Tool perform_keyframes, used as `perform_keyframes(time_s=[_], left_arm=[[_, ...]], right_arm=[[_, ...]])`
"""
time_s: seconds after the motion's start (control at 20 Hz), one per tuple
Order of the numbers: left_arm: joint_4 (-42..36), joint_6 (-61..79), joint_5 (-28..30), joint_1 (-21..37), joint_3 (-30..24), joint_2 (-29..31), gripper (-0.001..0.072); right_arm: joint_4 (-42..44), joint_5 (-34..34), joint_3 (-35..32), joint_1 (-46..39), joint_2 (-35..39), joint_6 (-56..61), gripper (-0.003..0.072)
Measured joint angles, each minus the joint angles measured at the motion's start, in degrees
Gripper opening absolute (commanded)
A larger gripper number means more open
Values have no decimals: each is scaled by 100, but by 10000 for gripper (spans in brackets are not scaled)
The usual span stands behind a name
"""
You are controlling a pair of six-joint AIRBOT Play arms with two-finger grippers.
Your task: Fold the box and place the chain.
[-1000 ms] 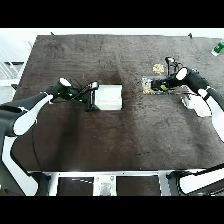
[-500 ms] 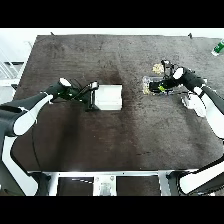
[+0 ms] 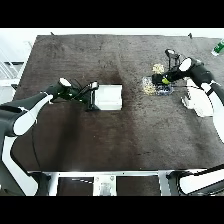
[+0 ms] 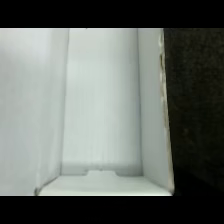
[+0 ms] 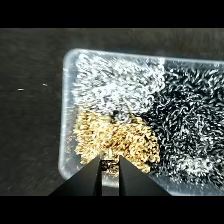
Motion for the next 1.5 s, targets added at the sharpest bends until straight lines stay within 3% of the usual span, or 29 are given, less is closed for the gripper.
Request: perform_keyframes(time_s=[0.3,0.75,1.1,1.5], left_arm=[[-2,0,0,0,0,0,537],[-2,0,0,0,0,0,537],[-2,2,0,0,0,0,537],[0,2,2,0,0,0,538]], right_arm=[[24,90,17,337,1176,-199,12],[44,-140,87,1613,3053,-511,11],[48,-474,188,2745,3150,-623,11],[48,-809,173,3394,2304,-566,11]])
